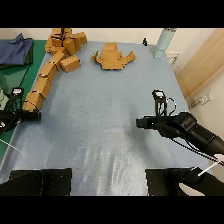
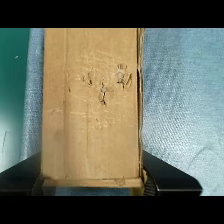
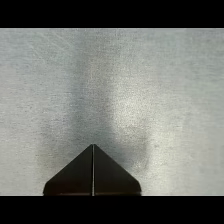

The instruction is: Fold the box.

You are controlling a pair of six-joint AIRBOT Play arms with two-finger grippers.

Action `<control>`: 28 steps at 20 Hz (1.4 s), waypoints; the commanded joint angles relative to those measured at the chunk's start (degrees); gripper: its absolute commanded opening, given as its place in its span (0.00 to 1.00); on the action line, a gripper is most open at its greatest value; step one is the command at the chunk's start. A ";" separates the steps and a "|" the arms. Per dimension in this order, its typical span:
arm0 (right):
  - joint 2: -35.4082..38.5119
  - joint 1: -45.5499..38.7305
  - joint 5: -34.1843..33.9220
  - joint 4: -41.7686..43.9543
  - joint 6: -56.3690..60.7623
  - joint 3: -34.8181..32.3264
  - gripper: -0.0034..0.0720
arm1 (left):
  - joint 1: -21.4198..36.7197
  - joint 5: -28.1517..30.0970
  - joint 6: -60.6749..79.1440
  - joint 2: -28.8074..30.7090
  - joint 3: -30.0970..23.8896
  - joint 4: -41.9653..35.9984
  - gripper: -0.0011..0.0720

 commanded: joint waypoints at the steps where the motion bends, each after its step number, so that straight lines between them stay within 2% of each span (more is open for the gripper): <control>1: -0.02 0.07 0.00 0.17 0.00 0.04 0.05 | 0.00 -1.99 0.00 -0.02 -0.02 -0.04 0.59; 12: -0.02 0.07 0.20 0.15 0.02 0.02 0.05 | 0.00 -6.32 0.07 -0.04 -0.02 -0.22 0.61; 13: -0.02 0.07 0.20 0.15 0.02 0.02 0.05 | 0.00 -6.93 0.07 -0.04 -0.02 -0.22 0.85; 14: -0.02 0.07 0.20 0.15 0.00 0.02 0.05 | 0.02 -6.88 0.07 -0.04 0.00 -0.20 0.99; 19: -0.02 0.07 0.17 0.17 0.00 0.04 0.05 | 1.42 -9.55 -0.17 1.55 0.31 0.94 1.00; 21: -0.02 0.07 0.17 0.39 0.02 0.04 0.05 | 4.28 -16.63 -5.86 4.39 1.95 4.81 1.00; 25: -0.04 0.07 0.15 1.25 0.00 0.04 0.05 | 8.11 -37.53 -17.46 8.90 7.10 22.53 1.00; 26: -0.02 0.07 0.15 1.25 0.00 0.04 0.05 | 8.02 -41.97 -18.34 9.99 8.37 24.17 1.00; 28: -0.02 0.07 0.15 1.25 -0.02 0.04 0.05 | 7.23 -50.10 -20.00 12.81 10.82 21.68 0.99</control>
